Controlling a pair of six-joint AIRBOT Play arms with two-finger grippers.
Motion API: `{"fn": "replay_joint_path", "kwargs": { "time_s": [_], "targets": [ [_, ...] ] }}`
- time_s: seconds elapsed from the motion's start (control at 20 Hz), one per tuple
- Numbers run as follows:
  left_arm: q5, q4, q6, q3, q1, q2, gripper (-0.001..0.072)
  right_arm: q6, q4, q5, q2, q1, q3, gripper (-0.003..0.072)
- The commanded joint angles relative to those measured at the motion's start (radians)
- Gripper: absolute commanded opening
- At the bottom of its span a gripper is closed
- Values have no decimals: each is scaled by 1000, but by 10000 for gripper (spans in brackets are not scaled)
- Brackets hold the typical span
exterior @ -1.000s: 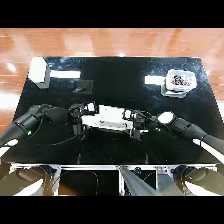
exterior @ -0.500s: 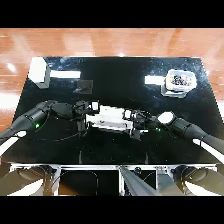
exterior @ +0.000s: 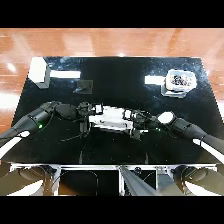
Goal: Fold the box and place the chain.
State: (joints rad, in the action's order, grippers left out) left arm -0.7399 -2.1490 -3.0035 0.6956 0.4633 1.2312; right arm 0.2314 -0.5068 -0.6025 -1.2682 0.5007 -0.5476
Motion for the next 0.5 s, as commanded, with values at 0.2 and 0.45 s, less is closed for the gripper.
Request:
{"fn": "replay_joint_path", "kwargs": {
  "time_s": [0.2, 0.45],
  "targets": [
    [8, 1, 0, 2, 25, 1, 236, 0, 0, 0, 0, 1, -1, 585],
    [9, -3, 0, 2, 69, 1, 193, 0, 0, 0, 0, 1, -1, 585]
  ]
}}
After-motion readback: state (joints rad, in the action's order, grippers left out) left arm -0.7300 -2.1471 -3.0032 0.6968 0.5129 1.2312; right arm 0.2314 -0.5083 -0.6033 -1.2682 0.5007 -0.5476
